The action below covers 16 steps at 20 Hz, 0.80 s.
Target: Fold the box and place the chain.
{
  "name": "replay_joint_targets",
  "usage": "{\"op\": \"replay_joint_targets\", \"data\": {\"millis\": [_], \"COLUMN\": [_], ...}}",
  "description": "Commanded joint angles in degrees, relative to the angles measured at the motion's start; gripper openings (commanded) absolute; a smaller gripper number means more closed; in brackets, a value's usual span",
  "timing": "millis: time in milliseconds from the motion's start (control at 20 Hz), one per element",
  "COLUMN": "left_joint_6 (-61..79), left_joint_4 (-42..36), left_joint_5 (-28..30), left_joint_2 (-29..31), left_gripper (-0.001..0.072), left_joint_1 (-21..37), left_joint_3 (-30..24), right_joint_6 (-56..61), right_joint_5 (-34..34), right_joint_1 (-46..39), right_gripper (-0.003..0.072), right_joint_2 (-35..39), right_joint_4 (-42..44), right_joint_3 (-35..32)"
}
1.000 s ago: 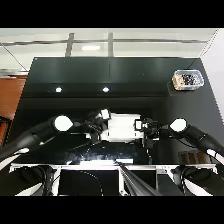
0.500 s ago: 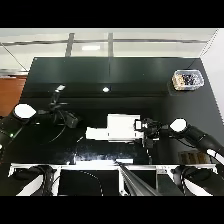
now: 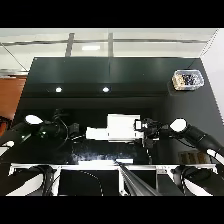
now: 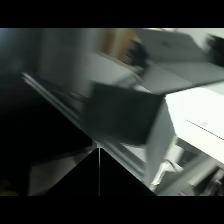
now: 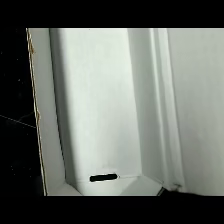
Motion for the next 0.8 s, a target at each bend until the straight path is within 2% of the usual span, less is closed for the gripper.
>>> {"op": "replay_joint_targets", "data": {"millis": [0,350,400,450,500,550,700,750], "left_joint_6": [7.72,13.62,14.27,14.29,14.38,14.27,14.14,14.10], "left_joint_4": [-12.04,-13.53,-13.51,-13.51,-13.49,-13.51,-13.68,-13.64], "left_joint_5": [0.44,0.15,0.13,0.04,-0.55,-1.42,-7.67,-8.00], "left_joint_2": [-4.72,-6.75,-6.75,-6.75,-6.75,-6.75,-6.69,-6.67], "left_gripper": [0.0032,0.0034,0.0097,0.0279,0.0534,0.0709,0.0709,0.0709], "left_joint_1": [-4.59,-12.37,-12.90,-13.03,-12.96,-12.98,-13.99,-14.86], "left_joint_3": [-0.26,4.74,5.53,6.25,7.04,7.74,10.64,11.47], "right_joint_6": [0.02,0.02,0.02,0.02,0.02,0.02,0.02,0.02], "right_joint_5": [0.00,0.00,0.00,0.00,0.00,0.00,0.00,0.00], "right_joint_1": [0.04,0.04,0.04,0.04,0.04,0.04,0.04,0.04], "right_gripper": [0.0477,0.0478,0.0477,0.0478,0.0477,0.0478,0.0477,0.0477], "right_joint_2": [0.00,0.00,0.00,0.00,0.00,0.00,0.00,0.00], "right_joint_4": [0.00,0.00,0.00,0.00,0.00,0.00,0.00,0.00], "right_joint_3": [-0.02,-0.02,-0.02,-0.02,-0.02,-0.02,-0.02,-0.02]}}
